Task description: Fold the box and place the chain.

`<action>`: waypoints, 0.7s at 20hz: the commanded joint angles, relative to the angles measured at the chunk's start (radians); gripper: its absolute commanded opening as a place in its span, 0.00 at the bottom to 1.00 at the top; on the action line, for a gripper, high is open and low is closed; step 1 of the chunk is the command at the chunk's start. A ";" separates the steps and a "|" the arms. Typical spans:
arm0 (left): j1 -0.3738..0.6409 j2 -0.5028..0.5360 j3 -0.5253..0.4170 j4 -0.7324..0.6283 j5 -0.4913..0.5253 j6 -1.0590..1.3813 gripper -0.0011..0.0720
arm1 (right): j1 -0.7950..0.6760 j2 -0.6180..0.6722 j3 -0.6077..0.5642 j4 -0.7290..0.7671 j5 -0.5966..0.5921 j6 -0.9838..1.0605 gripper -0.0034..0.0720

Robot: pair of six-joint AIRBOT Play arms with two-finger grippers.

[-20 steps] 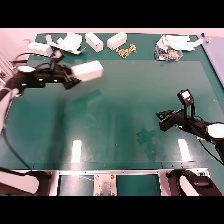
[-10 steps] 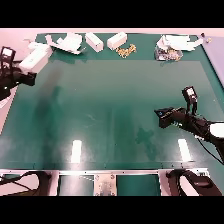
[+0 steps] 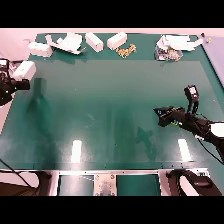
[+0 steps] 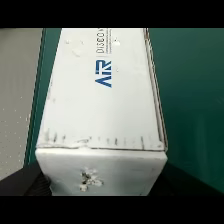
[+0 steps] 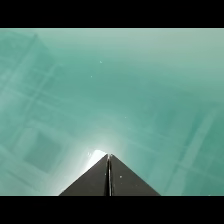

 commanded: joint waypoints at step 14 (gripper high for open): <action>0.005 -0.111 0.070 -0.006 0.069 0.070 0.98 | 0.000 0.001 0.002 0.073 -0.014 -0.008 0.25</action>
